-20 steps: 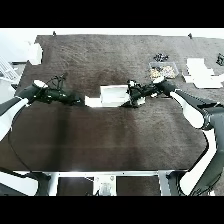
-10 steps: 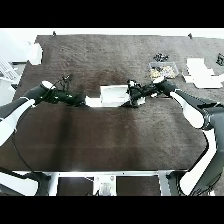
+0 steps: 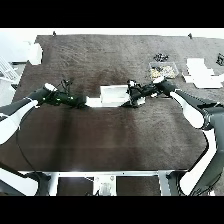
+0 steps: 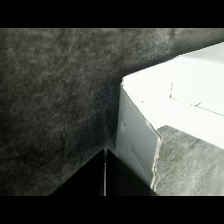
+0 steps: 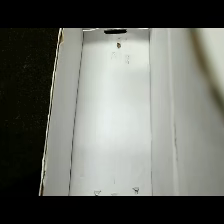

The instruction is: Fold the box and place the chain.

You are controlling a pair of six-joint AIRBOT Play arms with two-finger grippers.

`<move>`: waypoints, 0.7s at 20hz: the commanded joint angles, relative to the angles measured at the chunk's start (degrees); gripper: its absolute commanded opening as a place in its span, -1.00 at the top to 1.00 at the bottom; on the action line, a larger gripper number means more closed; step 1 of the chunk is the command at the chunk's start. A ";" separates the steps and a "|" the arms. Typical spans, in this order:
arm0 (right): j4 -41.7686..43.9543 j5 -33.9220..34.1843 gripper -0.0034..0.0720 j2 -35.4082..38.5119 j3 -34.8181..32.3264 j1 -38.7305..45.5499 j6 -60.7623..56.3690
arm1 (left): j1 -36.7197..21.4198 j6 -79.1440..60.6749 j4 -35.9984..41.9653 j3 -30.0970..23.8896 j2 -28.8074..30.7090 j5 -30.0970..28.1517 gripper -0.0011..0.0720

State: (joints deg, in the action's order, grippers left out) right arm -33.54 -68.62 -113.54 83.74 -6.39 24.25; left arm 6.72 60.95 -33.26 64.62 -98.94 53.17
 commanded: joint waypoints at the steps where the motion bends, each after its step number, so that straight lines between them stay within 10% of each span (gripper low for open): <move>1: 0.02 0.00 -0.66 0.02 0.00 0.02 -0.02 | 0.68 -1.53 2.47 -0.04 -0.28 -0.15 0.92; 6: 0.02 0.00 -0.66 0.02 0.00 0.02 -0.02 | 1.60 -8.96 10.43 0.15 -0.22 1.60 0.90; 8: 0.02 -0.02 -0.66 0.02 0.00 0.00 -0.02 | 1.60 -8.94 10.58 0.81 -0.22 3.10 0.08; 14: 0.02 -0.02 -0.66 0.02 0.00 0.00 -0.02 | 1.60 -8.48 12.44 3.54 -0.11 6.84 0.18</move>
